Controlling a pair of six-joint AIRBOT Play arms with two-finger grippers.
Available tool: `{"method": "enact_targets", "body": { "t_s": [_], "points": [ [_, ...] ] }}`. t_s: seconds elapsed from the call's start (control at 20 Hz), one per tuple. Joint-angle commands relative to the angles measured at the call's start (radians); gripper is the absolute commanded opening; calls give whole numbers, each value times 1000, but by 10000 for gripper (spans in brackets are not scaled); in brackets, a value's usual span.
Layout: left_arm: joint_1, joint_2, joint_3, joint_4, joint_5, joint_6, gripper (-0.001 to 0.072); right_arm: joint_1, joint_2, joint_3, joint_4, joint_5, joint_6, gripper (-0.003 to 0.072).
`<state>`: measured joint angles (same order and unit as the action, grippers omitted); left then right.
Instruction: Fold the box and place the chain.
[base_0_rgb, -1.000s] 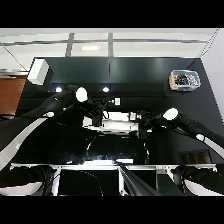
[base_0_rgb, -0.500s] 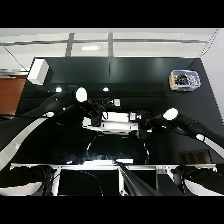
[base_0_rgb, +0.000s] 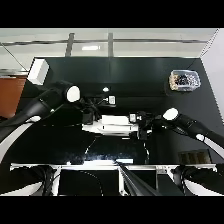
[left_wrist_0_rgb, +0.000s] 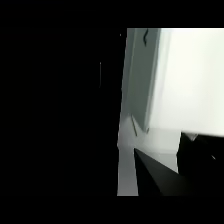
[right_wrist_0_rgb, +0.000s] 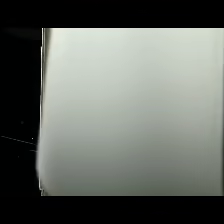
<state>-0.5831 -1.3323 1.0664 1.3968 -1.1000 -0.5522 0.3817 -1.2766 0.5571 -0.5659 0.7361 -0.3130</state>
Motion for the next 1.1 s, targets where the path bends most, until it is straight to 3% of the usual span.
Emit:
{"method": "enact_targets", "body": {
  "t_s": [0.0,0.05,0.1,0.2,0.25,0.35,0.45,0.5,0.55,0.7,0.8,0.95,1.05],
  "points": [
    [9,76,0,159,-184,-216,401,1,0,1,-8,12,-5,433],
    [20,91,0,159,-241,-267,124,1,0,1,-8,12,-5,434],
    [29,103,0,154,-304,-273,28,1,0,1,-8,12,-5,434],
    [44,139,-8,119,-328,-359,27,1,0,1,-8,12,-5,434],
    [59,157,-24,7,-310,-415,28,1,0,1,-8,12,-5,433],
    [87,163,-91,-340,-311,-441,29,1,0,1,-8,12,-5,433],
    [82,164,-181,-590,-260,-339,28,1,0,1,-8,12,-5,432],
    [77,163,-227,-681,-211,-282,28,1,0,1,-8,12,-5,326],
    [72,163,-269,-727,-147,-278,28,1,0,1,-8,13,-5,238],
    [59,164,-373,-768,71,-252,28,1,0,1,-8,13,-5,237],
    [66,164,-409,-898,193,-145,29,1,0,1,-8,12,-5,238],
    [87,163,-413,-1114,310,15,32,1,0,1,-8,13,-5,237],
    [93,163,-413,-1163,375,85,31,1,0,1,-8,13,-5,237]
  ]
}}
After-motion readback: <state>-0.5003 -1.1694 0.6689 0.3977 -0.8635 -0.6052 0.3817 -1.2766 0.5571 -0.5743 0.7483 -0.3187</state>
